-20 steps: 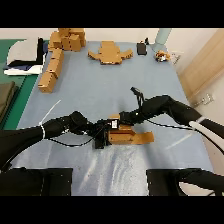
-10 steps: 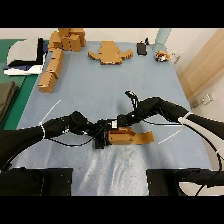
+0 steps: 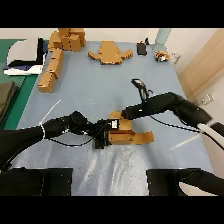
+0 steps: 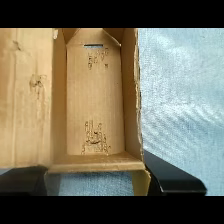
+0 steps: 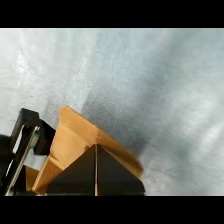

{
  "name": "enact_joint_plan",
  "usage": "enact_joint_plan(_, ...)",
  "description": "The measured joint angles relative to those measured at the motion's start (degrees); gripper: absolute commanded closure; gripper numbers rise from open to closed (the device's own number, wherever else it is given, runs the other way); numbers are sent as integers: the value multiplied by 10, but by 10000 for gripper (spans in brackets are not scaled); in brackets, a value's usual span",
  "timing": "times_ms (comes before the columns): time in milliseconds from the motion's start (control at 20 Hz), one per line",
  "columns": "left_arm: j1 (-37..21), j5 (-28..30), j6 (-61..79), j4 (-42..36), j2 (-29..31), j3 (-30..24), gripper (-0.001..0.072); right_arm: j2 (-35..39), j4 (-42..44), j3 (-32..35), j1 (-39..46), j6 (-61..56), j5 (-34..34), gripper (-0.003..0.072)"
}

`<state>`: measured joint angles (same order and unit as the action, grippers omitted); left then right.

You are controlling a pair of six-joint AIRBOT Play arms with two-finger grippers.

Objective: Fold the box.

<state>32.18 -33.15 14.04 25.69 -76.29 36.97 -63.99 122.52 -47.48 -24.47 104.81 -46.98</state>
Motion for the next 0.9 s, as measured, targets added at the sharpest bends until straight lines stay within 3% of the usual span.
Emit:
enact_joint_plan(250,0,0,0,0,0,0,235,128,-66,39,-15,18,-110,678)
enact_joint_plan(300,0,0,0,0,0,0,235,148,-73,56,-21,35,-130,622)
enact_joint_plan(400,0,0,0,0,0,0,235,181,-94,97,-34,58,-160,369)
enact_joint_plan(500,0,0,0,0,0,0,235,198,-129,135,-45,81,-170,299)
enact_joint_plan(750,0,0,0,0,0,0,235,191,-214,183,-53,195,-97,94)
enact_joint_plan(900,0,0,0,0,0,0,235,172,-228,190,-55,273,-30,95)
